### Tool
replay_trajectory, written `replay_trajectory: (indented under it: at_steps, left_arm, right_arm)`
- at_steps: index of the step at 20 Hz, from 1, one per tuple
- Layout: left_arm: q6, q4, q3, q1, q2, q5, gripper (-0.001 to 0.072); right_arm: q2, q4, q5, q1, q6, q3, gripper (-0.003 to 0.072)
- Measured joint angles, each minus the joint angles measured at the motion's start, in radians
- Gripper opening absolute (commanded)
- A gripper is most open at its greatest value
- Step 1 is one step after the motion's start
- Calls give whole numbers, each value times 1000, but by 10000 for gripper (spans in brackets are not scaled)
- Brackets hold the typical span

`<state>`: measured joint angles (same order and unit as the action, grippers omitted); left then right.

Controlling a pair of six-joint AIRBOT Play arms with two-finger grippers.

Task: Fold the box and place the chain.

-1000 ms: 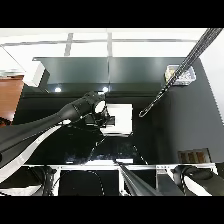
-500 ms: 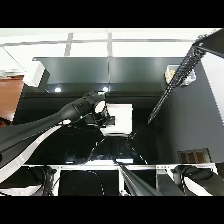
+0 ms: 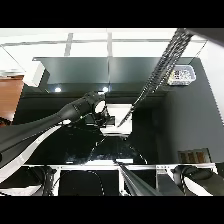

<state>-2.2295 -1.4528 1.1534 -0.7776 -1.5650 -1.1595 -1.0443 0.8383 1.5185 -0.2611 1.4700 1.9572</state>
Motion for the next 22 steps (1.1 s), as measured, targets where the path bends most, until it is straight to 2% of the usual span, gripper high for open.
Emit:
replay_trajectory:
  at_steps: [7, 11, 16, 22]
  left_arm:
    - [0, 0, 0, 0, 0, -3, 29]
    - [0, 0, 0, 0, 0, -2, 29]
    - [0, 0, 0, 0, 0, -2, 29]
    - [0, 0, 0, 0, 0, -2, 29]
  right_arm:
    - [-1, 16, -55, -62, -5, -273, 15]
    - [-2, 11, -86, -69, -8, -352, 15]
    - [0, -39, -104, -72, -20, -358, 15]
    - [0, -86, -126, -72, -30, -260, 16]
